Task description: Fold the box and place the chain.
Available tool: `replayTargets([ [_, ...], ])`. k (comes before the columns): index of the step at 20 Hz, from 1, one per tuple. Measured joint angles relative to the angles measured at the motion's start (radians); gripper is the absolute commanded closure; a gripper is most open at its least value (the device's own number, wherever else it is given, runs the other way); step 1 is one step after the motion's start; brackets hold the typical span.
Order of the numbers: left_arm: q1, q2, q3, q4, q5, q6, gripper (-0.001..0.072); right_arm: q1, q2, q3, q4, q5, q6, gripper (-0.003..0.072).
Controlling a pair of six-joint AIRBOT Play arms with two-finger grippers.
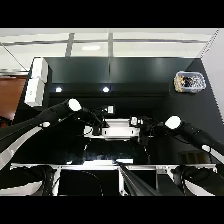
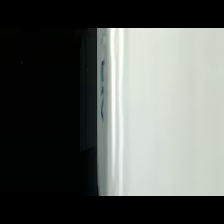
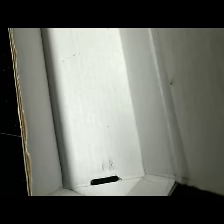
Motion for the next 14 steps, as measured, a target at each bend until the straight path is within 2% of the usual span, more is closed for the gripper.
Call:
replayTargets([
  [1,0.0,0.0,0.0,0.0,0.0,0.0,0.0683,0.0,0.0,0.0,0.0,-0.002,0.0,0.0236],
  [6,0.0,0.0,0.0,0.0,0.0,0.001,0.0677,0.0,0.0,0.0,0.002,-0.003,-0.001,0.0246],
  [8,0.0,0.001,0.0,0.0,0.0,0.001,0.0522,0.0,0.0,-0.001,0.003,-0.003,-0.002,0.0264],
  [10,0.001,0.011,0.0,0.0,0.002,0.0,0.0501,0.0,0.0,-0.001,0.003,-0.003,-0.002,0.0264],
  [11,0.002,0.02,0.0,0.003,0.0,-0.001,0.0387,0.0,0.0,-0.001,0.003,-0.004,-0.002,0.0264],
  [12,0.005,0.033,0.0,0.003,0.001,-0.004,0.0243,0.0,0.0,-0.001,0.003,-0.005,-0.002,0.0264],
  [13,0.01,0.049,0.0,0.005,0.0,-0.013,0.0166,0.0,0.0,-0.001,0.003,-0.006,-0.002,0.0264],
  [14,0.014,0.068,0.0,0.006,0.0,-0.028,0.0129,0.0,0.0,-0.001,0.003,-0.007,-0.002,0.0264],
])
